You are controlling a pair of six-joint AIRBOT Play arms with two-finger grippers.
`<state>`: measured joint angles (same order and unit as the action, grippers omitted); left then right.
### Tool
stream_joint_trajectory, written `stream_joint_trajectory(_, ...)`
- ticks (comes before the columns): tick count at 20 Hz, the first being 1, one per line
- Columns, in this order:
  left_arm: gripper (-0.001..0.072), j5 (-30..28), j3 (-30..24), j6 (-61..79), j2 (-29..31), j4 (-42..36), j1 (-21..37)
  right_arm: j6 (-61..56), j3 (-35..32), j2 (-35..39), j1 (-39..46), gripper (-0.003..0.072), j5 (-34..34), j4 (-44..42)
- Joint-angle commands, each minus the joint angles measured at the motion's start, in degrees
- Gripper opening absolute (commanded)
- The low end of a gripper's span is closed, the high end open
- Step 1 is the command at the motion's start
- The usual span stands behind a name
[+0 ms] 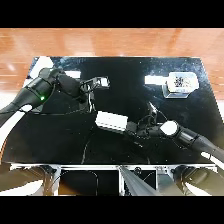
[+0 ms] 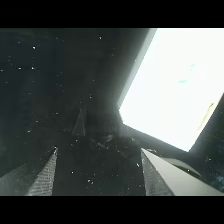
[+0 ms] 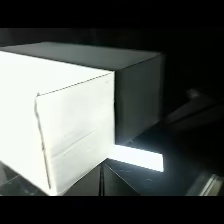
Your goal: Fold the box and place the chain.
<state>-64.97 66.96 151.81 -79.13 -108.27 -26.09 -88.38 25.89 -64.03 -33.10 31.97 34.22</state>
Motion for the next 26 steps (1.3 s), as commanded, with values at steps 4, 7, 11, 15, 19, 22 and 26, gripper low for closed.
stream_joint_trajectory(4,0.0613,0.48,0.07,0.17,-1.70,0.00,-0.02,1.44,1.25,-1.14,1.09,0.0034,0.96,-2.10)
stream_joint_trajectory(7,0.0613,0.68,0.04,0.17,-1.99,0.00,-0.02,2.38,1.25,-1.14,3.37,0.0034,-0.74,-2.69)
stream_joint_trajectory(11,0.0613,0.72,0.04,0.17,-2.75,-1.22,-0.09,3.52,1.25,-1.14,5.95,0.0034,-1.25,-2.71)
stream_joint_trajectory(15,0.0613,0.24,0.09,-0.68,-3.37,-3.67,-0.85,4.70,1.25,-1.14,8.94,0.0034,-0.87,-2.69)
stream_joint_trajectory(19,0.0620,-2.54,0.07,-0.04,-2.82,-5.62,0.28,6.93,1.25,-1.14,12.07,0.0034,2.97,-2.62)
stream_joint_trajectory(22,0.0622,-0.70,-0.66,6.01,-3.13,-6.54,0.22,7.48,1.25,-1.14,13.18,0.0034,3.87,-2.49)
stream_joint_trajectory(26,0.0622,0.22,-2.05,9.46,-4.66,-6.54,-0.04,7.65,1.25,-1.14,13.18,0.0034,3.80,-2.43)
